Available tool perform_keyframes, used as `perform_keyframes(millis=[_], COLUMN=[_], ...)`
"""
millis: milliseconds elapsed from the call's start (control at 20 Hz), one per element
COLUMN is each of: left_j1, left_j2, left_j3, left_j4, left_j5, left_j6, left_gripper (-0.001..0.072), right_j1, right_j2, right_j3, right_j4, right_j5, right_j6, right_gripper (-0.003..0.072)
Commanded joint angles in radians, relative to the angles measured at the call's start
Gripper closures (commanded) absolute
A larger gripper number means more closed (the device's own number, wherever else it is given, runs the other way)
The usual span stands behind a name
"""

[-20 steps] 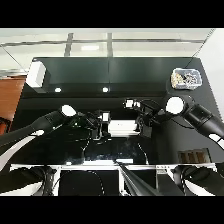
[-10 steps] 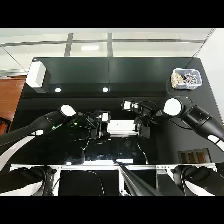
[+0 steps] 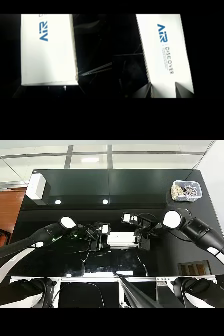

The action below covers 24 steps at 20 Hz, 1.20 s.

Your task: Fold the box and place the chain.

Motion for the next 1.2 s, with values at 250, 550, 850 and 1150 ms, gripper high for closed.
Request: perform_keyframes(millis=[250,550,850,1150], left_j1=[0.000,0.000,0.000,0.000], left_j2=[-0.001,-0.001,-0.001,-0.001], left_j3=[0.000,0.000,0.000,0.000], left_j4=[0.000,0.000,0.000,0.000], left_j5=[0.000,0.000,-0.001,-0.001], left_j6=[0.000,0.000,0.000,0.000], left_gripper=[0.0245,0.0248,0.0310,0.0310], right_j1=[0.001,0.001,0.001,0.001], right_j2=[0.021,0.023,0.018,-0.018], right_j3=[0.018,0.018,0.008,-0.002], right_j4=[0.031,0.027,0.026,0.023], right_j5=[0.013,0.010,0.010,0.003], right_j6=[0.008,0.008,0.008,0.007], right_gripper=[0.0330,0.0331,0.0364,0.0380])
